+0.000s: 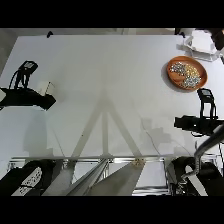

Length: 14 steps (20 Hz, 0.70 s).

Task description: Fold the box and place the chain.

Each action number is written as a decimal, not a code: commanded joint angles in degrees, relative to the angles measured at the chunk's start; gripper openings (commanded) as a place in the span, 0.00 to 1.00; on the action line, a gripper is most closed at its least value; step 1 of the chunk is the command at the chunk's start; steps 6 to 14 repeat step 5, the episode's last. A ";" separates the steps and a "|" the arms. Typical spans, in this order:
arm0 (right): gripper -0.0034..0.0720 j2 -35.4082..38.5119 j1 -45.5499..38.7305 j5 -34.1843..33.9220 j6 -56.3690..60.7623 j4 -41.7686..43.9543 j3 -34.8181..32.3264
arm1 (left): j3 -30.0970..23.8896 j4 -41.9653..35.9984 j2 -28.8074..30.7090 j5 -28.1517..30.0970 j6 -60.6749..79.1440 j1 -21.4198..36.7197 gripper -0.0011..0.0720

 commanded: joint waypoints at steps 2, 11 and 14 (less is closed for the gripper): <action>0.07 0.04 -0.02 0.02 0.00 0.00 0.04 | 0.00 0.00 0.15 -0.09 -0.11 -1.55 0.97; 0.07 0.07 -0.02 0.02 0.00 0.00 0.04 | 0.00 0.02 0.15 0.28 -0.87 -1.55 0.97; 0.07 0.07 -0.02 0.02 0.00 0.00 0.04 | 0.00 0.02 0.15 0.28 -0.87 -1.55 0.97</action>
